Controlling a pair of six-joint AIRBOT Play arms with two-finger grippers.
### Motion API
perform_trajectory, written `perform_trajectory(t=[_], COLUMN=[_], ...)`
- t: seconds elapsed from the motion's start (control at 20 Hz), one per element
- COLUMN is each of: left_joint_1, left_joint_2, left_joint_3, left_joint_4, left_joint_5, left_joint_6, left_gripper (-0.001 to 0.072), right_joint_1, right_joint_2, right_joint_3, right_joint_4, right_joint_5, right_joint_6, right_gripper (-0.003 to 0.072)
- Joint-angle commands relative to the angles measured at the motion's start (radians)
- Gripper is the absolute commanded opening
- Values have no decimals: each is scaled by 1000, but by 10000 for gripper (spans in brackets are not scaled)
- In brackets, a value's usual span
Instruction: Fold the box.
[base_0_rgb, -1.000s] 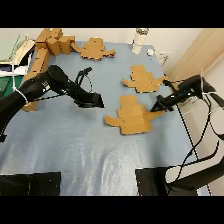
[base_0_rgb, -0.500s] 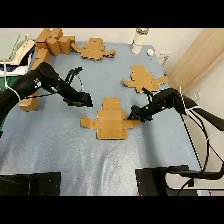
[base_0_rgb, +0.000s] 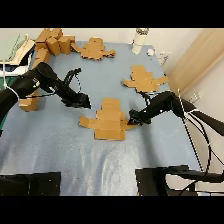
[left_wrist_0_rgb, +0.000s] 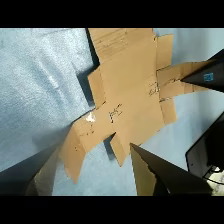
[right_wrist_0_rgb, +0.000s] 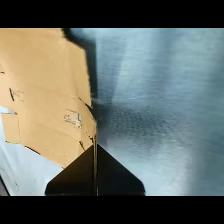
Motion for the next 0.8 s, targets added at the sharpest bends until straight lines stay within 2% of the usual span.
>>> perform_trajectory(t=[0.0,0.25,0.45,0.65,0.75], left_joint_1=[10,10,10,10,10], left_joint_2=[-23,-117,-174,-231,-248], left_joint_3=[-1,-2,-2,-1,-1], left_joint_4=[-18,-69,-79,-256,-279], left_joint_5=[-26,-70,-48,-71,-92], left_joint_6=[29,65,84,191,220], left_gripper=[688,688,688,687,685], right_joint_1=[50,171,211,215,215], right_joint_2=[5,63,108,111,111], right_joint_3=[-24,-79,-79,-79,-79], right_joint_4=[35,40,38,38,38], right_joint_5=[-23,108,132,131,131], right_joint_6=[-106,-182,-206,-205,-204], right_gripper=[1,1,0,1,0])
